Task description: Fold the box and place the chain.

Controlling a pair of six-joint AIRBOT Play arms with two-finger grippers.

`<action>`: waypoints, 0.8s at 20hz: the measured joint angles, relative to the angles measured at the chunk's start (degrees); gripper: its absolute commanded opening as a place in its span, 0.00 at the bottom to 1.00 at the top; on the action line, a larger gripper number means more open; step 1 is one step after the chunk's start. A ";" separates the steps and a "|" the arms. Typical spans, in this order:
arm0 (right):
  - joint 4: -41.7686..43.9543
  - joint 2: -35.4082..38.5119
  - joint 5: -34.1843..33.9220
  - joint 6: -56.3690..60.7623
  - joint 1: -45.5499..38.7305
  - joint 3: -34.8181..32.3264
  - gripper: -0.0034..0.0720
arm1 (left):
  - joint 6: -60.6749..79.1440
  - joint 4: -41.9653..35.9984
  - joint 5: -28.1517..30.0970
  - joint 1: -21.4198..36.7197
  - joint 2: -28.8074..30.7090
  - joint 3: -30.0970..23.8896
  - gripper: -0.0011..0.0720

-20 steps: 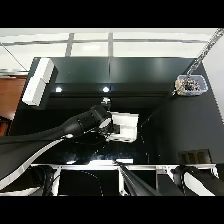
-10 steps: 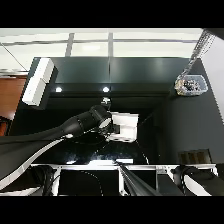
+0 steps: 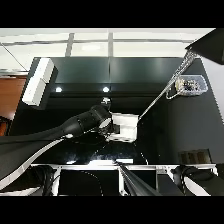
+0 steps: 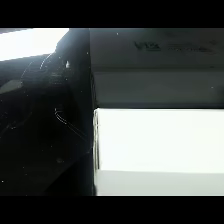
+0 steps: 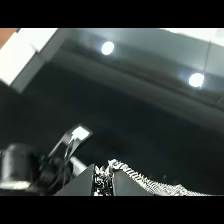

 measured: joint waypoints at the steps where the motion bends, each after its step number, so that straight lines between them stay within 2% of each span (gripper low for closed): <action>1: 0.04 0.00 0.94 -0.04 0.85 -0.26 0.05 | -0.02 0.00 0.00 0.02 0.00 0.02 0.06; 9: 0.24 0.17 5.84 -0.92 7.04 -7.76 0.05 | -0.02 0.02 0.00 0.02 0.02 0.00 0.06; 13: 3.30 1.25 4.70 -2.01 7.67 -16.04 0.05 | -0.02 0.02 0.02 0.02 0.02 0.02 0.06; 16: 9.03 1.75 0.35 -3.76 8.02 -24.65 0.05 | -0.02 0.02 0.04 0.02 0.02 0.00 0.06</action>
